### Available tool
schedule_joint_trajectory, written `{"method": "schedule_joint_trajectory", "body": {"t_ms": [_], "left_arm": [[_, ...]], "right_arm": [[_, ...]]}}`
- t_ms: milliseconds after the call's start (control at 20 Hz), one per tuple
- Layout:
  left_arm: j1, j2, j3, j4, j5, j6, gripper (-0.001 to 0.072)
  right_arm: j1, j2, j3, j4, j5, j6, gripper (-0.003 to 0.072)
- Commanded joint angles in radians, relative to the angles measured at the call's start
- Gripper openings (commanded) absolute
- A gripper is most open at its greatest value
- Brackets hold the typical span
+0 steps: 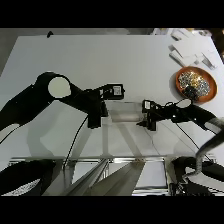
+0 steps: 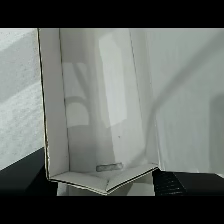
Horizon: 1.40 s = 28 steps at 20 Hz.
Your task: Fold the box and place the chain.
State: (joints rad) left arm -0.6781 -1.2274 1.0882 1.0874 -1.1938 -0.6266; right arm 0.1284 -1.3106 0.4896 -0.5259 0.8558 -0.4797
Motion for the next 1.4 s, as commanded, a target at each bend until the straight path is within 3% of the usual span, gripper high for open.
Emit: {"method": "schedule_joint_trajectory", "body": {"t_ms": [0,350,700,750,900,950,1100,1300,1350], "left_arm": [[0.000,-0.079,0.000,0.014,0.035,-0.004,0.0008],[0.013,-0.286,0.000,0.026,0.062,0.084,0.0007],[0.084,-0.296,-0.001,0.080,0.101,0.084,0.0025],[0.093,-0.296,-0.005,0.081,0.110,0.086,0.0093],[0.097,-0.297,-0.022,0.072,0.178,0.211,0.0393],[0.096,-0.296,-0.030,0.062,0.199,0.270,0.0423],[0.086,-0.294,-0.060,0.003,0.216,0.422,0.0422],[0.060,-0.242,-0.189,-0.130,0.439,0.544,0.0411],[0.060,-0.233,-0.206,-0.140,0.457,0.543,0.0411]], "right_arm": [[-0.001,0.001,0.001,0.000,0.000,0.000,0.0299],[-0.001,0.001,0.001,0.000,0.000,0.000,0.0299],[-0.001,0.001,0.001,0.000,0.000,0.000,0.0299],[-0.001,0.001,0.001,0.000,0.000,0.000,0.0299],[-0.001,0.001,0.001,0.000,0.000,0.000,0.0299],[-0.001,0.001,0.001,0.000,0.000,0.000,0.0299],[-0.001,0.001,0.001,0.000,0.000,0.000,0.0299],[-0.001,0.001,0.001,0.000,0.000,0.000,0.0299],[-0.001,0.001,0.001,0.000,0.000,0.000,0.0299]]}}
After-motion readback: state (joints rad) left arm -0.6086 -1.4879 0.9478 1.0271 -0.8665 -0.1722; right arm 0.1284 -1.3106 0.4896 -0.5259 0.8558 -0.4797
